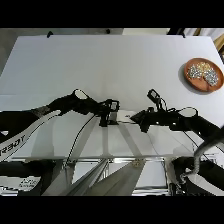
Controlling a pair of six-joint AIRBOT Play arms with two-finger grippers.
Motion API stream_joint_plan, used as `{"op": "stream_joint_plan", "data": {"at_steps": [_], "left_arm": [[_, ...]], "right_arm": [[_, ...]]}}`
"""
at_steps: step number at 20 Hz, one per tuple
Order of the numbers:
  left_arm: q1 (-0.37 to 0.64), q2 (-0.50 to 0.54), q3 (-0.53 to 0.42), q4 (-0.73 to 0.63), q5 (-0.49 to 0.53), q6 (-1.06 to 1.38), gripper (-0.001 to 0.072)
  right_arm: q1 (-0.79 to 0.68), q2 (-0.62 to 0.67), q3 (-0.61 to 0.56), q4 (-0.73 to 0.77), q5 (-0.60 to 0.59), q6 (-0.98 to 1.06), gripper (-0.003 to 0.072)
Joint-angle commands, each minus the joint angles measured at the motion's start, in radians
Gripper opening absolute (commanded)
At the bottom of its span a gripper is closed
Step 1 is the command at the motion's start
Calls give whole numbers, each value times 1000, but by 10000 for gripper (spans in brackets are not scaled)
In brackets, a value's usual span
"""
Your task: Fold the box and place the chain.
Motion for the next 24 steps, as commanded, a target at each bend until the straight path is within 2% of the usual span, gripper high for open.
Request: {"op": "stream_joint_plan", "data": {"at_steps": [1,2,4,7,10,12,16,17,18,21,24], "left_arm": [[1,1,1,3,0,2,140],[1,1,1,3,0,2,140],[1,1,1,3,0,2,140],[1,1,1,3,0,2,140],[1,1,1,3,-1,2,140],[0,1,1,-11,1,10,137],[4,17,1,-72,3,0,131],[4,33,1,-71,10,-21,53],[7,55,1,-61,13,-27,9],[43,142,1,-53,39,-102,8],[126,228,1,-34,53,-203,8]], "right_arm": [[-1,45,156,-32,73,127,11],[-1,61,217,-98,84,217,11],[-1,79,350,-333,141,468,11],[-1,80,515,-778,355,929,11],[-2,77,520,-1092,537,1147,11],[-2,77,476,-1152,549,1210,11],[-2,77,424,-1151,500,1258,12],[-2,77,424,-1151,500,1258,12],[-2,77,423,-1151,499,1258,12],[-2,77,423,-1149,481,1258,12],[-2,77,423,-1140,463,1258,12]]}}
